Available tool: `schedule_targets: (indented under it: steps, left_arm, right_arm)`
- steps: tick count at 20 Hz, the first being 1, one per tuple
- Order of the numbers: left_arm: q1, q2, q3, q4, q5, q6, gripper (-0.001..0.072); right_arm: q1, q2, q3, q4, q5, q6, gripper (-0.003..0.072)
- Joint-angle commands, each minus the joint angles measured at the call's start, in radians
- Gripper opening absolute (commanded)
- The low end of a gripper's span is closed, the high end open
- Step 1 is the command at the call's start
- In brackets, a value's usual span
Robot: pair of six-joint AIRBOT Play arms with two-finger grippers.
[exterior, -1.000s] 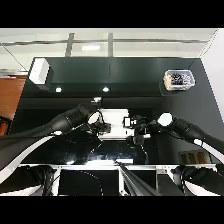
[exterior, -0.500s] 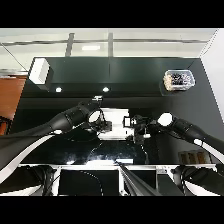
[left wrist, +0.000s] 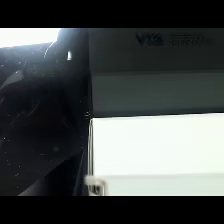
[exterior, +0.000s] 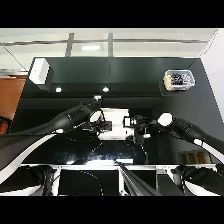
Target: Fold the box and place the chain.
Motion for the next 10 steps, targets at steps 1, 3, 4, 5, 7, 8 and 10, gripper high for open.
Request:
schedule_targets:
  steps: [1,3,4,5,7,8,10]
  left_arm:
    - [-0.001,-0.002,0.001,-0.019,-0.004,-0.008,0.0216]
    - [-0.001,-0.002,0.001,-0.024,-0.005,-0.008,0.016]
    - [-0.001,-0.002,0.001,-0.024,-0.004,-0.008,0.01]
    - [0.0,-0.002,0.001,-0.024,-0.004,-0.008,0.0027]
    - [-0.001,-0.002,0.001,-0.024,-0.004,-0.008,0.0029]
    - [0.0,-0.002,0.001,-0.023,-0.004,-0.007,0.0029]
    - [0.0,-0.002,0.001,-0.023,-0.004,0.019,0.0028]
  right_arm:
    - [0.0,0.0,0.0,0.0,0.0,0.0,0.0244]
    - [0.0,0.0,0.0,0.0,0.0,0.0,0.0245]
    - [0.0,0.0,0.0,0.0,0.0,0.0,0.0244]
    - [0.0,0.0,0.0,0.0,0.0,0.0,0.0244]
    - [0.0,0.0,0.0,0.0,0.0,0.0,0.0244]
    - [0.0,0.0,0.0,0.0,0.0,0.0,0.0245]
    - [0.0,0.0,0.0,0.0,-0.002,0.008,0.0245]
